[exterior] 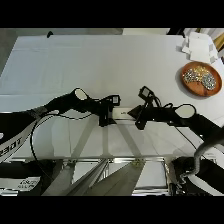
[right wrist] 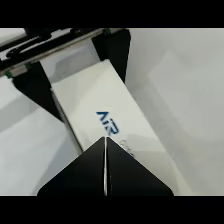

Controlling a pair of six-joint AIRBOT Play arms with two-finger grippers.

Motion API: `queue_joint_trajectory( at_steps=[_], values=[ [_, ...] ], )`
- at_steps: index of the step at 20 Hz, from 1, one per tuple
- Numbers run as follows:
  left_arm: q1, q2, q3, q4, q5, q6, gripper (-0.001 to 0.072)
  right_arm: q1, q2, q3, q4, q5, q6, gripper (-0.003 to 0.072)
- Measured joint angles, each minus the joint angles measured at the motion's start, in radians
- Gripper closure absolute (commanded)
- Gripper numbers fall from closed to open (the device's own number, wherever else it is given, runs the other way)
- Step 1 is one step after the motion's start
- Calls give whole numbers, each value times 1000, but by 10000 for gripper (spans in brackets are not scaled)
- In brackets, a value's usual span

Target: Fold the box and place the chain.

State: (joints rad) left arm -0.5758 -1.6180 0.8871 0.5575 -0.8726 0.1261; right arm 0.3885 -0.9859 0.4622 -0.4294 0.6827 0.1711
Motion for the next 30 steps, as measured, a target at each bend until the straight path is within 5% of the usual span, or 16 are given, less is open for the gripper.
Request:
queue_joint_trajectory(
  at_steps=[12,25,30],
  values=[
    [0,0,0,0,0,-4,437,-45,25,0,-298,15,215,675],
    [0,0,0,0,1,-3,437,-60,-58,0,-322,45,247,675],
    [0,0,0,-3,0,-7,437,-59,-17,0,-223,16,190,675]
  ],
)
